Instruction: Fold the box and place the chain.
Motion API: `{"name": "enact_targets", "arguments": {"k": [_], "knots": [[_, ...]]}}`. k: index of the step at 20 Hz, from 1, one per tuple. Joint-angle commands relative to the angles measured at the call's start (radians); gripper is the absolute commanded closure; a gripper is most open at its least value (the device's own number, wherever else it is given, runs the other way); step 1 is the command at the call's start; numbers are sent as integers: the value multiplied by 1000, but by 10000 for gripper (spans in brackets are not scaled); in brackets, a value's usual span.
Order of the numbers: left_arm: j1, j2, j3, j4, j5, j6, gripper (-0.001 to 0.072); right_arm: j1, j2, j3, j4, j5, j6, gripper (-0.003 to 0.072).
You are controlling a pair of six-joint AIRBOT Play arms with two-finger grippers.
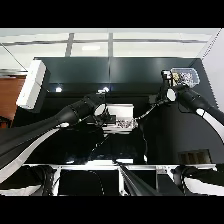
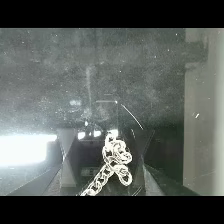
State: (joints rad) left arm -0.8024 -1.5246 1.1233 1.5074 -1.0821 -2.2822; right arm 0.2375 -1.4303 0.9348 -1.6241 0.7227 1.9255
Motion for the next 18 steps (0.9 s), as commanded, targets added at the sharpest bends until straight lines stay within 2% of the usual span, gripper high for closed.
{"name": "enact_targets", "arguments": {"k": [1, 6, 7, 8, 10, 12, 18], "knots": [[1, 0, 1, -2, 0, 0, 678, 0, -8, 1, 0, -4, 0, 208], [1, 0, 1, -1, 0, 0, 678, -1, -13, 1, 1, 6, 1, 220], [1, 0, 1, -2, 0, 0, 678, -1, -13, 1, 0, 8, 1, 289], [1, 0, 1, -1, 0, 0, 678, -1, -13, 1, 0, 8, 0, 324], [1, 0, 1, -2, 0, 0, 678, 0, -13, 1, 0, 8, 1, 327], [1, 0, 1, -2, 0, 0, 678, 0, -13, 1, 0, 8, 0, 377], [1, 0, 1, -2, 0, 0, 678, -1, -13, 1, -11, 8, 1, 376]]}}
